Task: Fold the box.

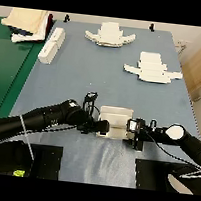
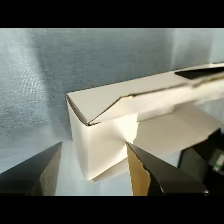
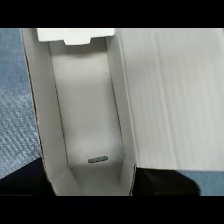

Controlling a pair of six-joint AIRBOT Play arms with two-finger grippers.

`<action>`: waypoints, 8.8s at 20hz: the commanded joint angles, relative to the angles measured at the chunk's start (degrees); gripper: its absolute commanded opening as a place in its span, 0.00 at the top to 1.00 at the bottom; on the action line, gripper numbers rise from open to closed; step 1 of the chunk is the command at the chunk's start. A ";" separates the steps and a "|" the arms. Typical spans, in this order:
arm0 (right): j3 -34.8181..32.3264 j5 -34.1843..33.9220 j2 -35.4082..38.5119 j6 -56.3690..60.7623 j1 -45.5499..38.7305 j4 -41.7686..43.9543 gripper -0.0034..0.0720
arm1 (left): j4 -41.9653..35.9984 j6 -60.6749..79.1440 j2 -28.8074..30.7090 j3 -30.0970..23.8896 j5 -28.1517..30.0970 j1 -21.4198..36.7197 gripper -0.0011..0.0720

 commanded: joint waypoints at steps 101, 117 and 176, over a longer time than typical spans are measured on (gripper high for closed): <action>0.04 0.02 0.07 0.00 0.04 0.02 0.28 | -54.73 152.21 -0.94 -17.14 4.61 22.16 0.00; 0.04 0.02 0.04 0.00 0.04 0.02 0.28 | -54.73 150.88 -1.03 -17.03 11.47 17.49 0.00; 0.33 5.53 9.55 17.07 -1.05 -8.11 0.00 | -53.24 150.79 -1.55 -16.59 11.19 15.78 0.17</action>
